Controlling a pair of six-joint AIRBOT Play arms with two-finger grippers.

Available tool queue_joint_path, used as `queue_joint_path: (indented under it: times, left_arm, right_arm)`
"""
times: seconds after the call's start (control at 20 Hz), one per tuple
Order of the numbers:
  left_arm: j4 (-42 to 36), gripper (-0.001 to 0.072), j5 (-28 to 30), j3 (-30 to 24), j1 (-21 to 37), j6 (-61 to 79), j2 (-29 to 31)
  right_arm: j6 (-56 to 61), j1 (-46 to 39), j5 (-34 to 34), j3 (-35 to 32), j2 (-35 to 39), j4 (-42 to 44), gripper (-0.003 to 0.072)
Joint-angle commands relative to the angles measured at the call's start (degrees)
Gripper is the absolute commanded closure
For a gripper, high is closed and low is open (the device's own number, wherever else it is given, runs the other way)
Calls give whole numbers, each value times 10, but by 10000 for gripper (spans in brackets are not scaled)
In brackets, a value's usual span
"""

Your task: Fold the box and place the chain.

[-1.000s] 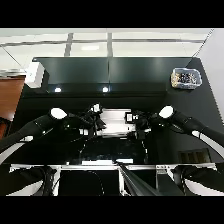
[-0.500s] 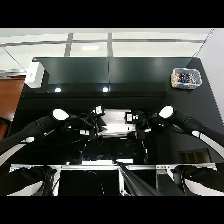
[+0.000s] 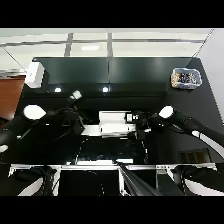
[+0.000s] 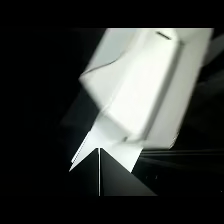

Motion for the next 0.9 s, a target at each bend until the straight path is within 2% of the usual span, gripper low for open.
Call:
queue_joint_path:
  times: [0.0, 0.1, 0.2, 0.3, 0.4, 0.5, 0.65, 0.7, 0.85]
  left_arm:
    - [149, 687, -37, -6, 111, -355, 40]
    - [157, 686, -77, -22, 178, -522, 12]
    - [71, 686, -132, -49, 232, -508, -41]
    - [-29, 687, -153, -73, 250, -428, -105]
    - [-72, 688, -143, -75, 228, -399, -158]
    - [-84, 688, -106, -75, 178, -397, -185]
    - [-96, 687, -81, -65, 105, -383, -208]
    - [-115, 687, -83, -59, 86, -339, -212]
    - [-154, 687, -81, -46, 64, -292, -212]
  right_arm:
    - [1, 0, 0, 0, 0, 0, 487]
    - [1, 0, 0, 0, 0, 0, 487]
    - [1, 0, 0, 0, 0, 0, 487]
    - [1, 0, 0, 0, 0, 0, 487]
    - [1, 0, 0, 0, 0, 0, 487]
    - [1, 0, 0, 0, 0, 0, 487]
    - [1, 0, 0, 0, 0, 0, 487]
    - [1, 0, 0, 0, 0, 0, 487]
    - [1, 0, 0, 0, 0, 0, 487]
